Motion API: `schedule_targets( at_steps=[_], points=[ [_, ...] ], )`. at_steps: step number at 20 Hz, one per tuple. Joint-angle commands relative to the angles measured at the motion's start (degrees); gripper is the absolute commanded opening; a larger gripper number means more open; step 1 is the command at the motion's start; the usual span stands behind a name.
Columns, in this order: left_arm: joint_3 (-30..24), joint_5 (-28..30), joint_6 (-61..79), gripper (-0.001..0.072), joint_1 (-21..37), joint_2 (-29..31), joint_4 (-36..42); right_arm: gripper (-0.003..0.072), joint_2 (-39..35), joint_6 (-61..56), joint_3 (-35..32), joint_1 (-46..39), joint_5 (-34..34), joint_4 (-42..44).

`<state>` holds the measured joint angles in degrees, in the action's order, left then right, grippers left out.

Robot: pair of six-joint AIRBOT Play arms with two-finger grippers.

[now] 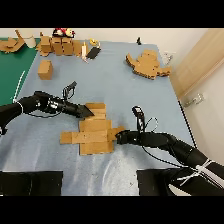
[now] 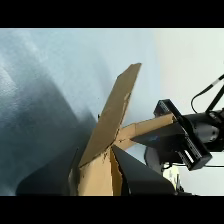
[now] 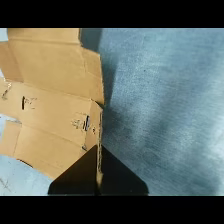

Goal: Fold the box.

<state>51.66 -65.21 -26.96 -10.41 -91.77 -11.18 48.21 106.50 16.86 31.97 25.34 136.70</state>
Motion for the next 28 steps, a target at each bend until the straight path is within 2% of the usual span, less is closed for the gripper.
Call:
schedule_targets(
  at_steps=[1, 6, 9, 10, 11, 12, 17, 23, 24, 25, 26, 28],
  points=[
    [0.1, -2.0, 0.6, 0.0297, -0.1, 0.0, -2.0, 0.0000, 0.0, 0.0, 0.0, 0.0, 0.2, 0.0],
    [0.1, -3.5, 0.7, 0.0297, -0.1, 0.0, -4.5, 0.0001, 0.0, 0.0, 0.0, -0.1, 0.2, 0.0],
    [0.1, -2.4, 1.1, 0.0295, -0.1, 0.0, -4.4, 0.0001, 0.0, 0.0, 0.0, -0.1, 0.2, 0.0],
    [0.1, -2.1, 1.5, 0.0233, -0.1, 0.0, -4.4, 0.0001, 0.0, 0.0, 0.0, -0.1, 0.2, 0.0],
    [0.1, -2.1, 2.2, 0.0048, -0.1, 0.0, -4.4, 0.0001, 0.0, 0.0, 0.0, -0.1, 0.2, 0.0],
    [0.1, -1.9, 2.4, 0.0034, -0.1, 0.0, -4.3, 0.0001, 0.0, 0.0, 0.0, -0.1, 0.2, 0.0],
    [0.1, -0.3, 4.1, 0.0034, -0.1, 0.0, -3.8, 0.0001, 0.0, 0.0, 0.0, -0.1, 0.2, -0.3],
    [0.1, -2.0, 5.2, 0.0014, -0.1, 0.0, -3.8, 0.0006, 0.0, 0.0, 0.0, -0.1, 0.2, -0.4],
    [0.1, -3.2, 5.9, 0.0014, -0.2, 0.0, -3.8, 0.0081, 0.0, 0.0, 0.0, -0.1, 0.2, -0.4],
    [0.1, -4.3, 6.5, 0.0014, -0.2, 0.0, -3.4, 0.0273, -0.1, 0.0, 0.0, -0.2, 0.2, -0.4],
    [0.1, -4.9, 6.7, 0.0014, -0.3, 0.1, -2.4, 0.0427, -0.1, 0.0, 0.3, -0.3, 0.2, -0.6],
    [0.1, -5.3, 9.3, 0.0014, -0.3, 0.4, 1.3, 0.0436, -0.2, 0.0, 1.9, -1.7, 0.2, -1.1]
  ],
)
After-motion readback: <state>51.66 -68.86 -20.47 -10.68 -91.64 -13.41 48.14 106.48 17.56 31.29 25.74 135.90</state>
